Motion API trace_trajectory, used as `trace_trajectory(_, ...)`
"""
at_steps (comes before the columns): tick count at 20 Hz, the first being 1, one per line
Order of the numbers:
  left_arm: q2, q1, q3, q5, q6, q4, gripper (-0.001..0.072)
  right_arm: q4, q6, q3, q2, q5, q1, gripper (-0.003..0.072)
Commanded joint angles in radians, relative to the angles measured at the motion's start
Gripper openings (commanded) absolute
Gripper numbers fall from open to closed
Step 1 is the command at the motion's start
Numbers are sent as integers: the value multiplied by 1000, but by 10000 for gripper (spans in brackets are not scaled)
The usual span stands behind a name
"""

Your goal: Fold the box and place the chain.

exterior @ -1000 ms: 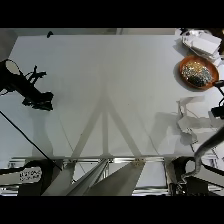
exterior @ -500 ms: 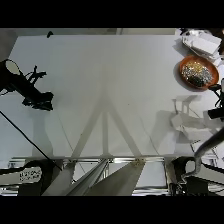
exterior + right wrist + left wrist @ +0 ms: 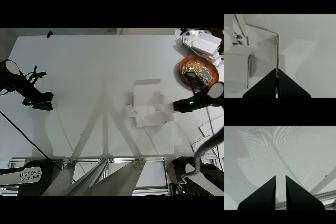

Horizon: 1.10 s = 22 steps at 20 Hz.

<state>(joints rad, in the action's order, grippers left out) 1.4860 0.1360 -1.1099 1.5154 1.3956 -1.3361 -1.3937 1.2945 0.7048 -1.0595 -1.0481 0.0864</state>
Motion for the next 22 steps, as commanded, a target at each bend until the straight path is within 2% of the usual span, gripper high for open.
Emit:
trace_trajectory(1,1,0,0,0,0,0,132,103,58,-109,66,163,-152,11)
trace_trajectory(7,1,0,0,-18,-7,0,132,110,169,-127,72,299,-377,12)
trace_trajectory(11,1,-1,0,-72,-56,15,132,108,195,-127,72,332,-436,12)
trace_trajectory(13,1,0,0,-85,-164,111,136,108,195,-127,72,332,-436,13)
trace_trajectory(14,2,-1,0,-91,-259,210,154,108,195,-127,72,331,-436,13)
trace_trajectory(15,2,-1,0,-89,-369,343,194,109,195,-127,72,331,-436,13)
trace_trajectory(16,2,-6,0,-91,-468,471,291,112,195,-127,72,330,-436,13)
trace_trajectory(18,2,-49,0,-119,-609,672,303,116,195,-127,72,330,-436,13)
trace_trajectory(19,2,-90,0,-149,-665,721,325,116,199,-127,72,330,-436,13)
trace_trajectory(22,3,-249,0,-267,-797,733,332,116,202,-127,72,328,-436,14)
